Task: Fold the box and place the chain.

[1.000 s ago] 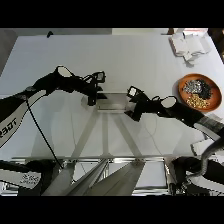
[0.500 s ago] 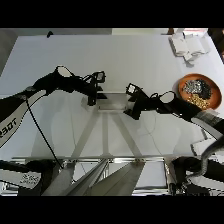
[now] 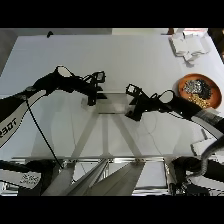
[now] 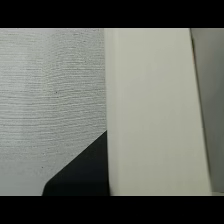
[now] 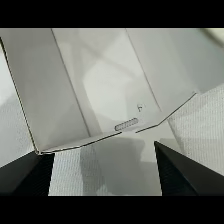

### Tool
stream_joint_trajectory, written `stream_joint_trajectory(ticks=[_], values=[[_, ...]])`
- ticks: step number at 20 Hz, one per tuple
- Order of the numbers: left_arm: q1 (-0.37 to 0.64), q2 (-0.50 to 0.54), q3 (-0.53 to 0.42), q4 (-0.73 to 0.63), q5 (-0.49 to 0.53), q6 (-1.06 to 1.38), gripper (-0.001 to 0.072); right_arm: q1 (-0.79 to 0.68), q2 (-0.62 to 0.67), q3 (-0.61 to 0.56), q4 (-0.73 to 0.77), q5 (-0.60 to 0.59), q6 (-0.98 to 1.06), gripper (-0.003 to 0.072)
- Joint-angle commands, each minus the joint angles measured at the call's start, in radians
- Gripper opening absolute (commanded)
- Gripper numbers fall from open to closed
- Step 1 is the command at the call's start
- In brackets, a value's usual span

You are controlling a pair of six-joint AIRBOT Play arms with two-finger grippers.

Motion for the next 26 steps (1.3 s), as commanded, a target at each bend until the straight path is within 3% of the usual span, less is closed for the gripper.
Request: stream_joint_trajectory(ticks=[1, 5, 15, 21, 26], values=[[-0.001, 0.0, 0.0, 0.0, 0.0, 0.0, 0.0017, 0.0, 0.001, 0.055, -0.054, 0.014, 0.047, 0.0689], [-0.001, 0.0, 0.0, 0.0, 0.0, 0.0, 0.0017, 0.0, -0.004, 0.127, -0.197, 0.018, 0.108, 0.0689], [-0.001, 0.0, 0.0, 0.0, 0.0, 0.0, 0.0017, -0.06, -0.038, 0.129, -0.152, 0.011, -0.07, 0.0689], [-0.001, 0.0, 0.0, 0.0, 0.0, 0.0, 0.0017, -0.071, -0.059, 0.129, -0.011, 0.064, -0.193, 0.0689], [-0.001, 0.0, 0.0, 0.0, 0.0, 0.0, 0.0017, -0.071, -0.073, 0.129, -0.087, 0.053, -0.183, 0.0689]])
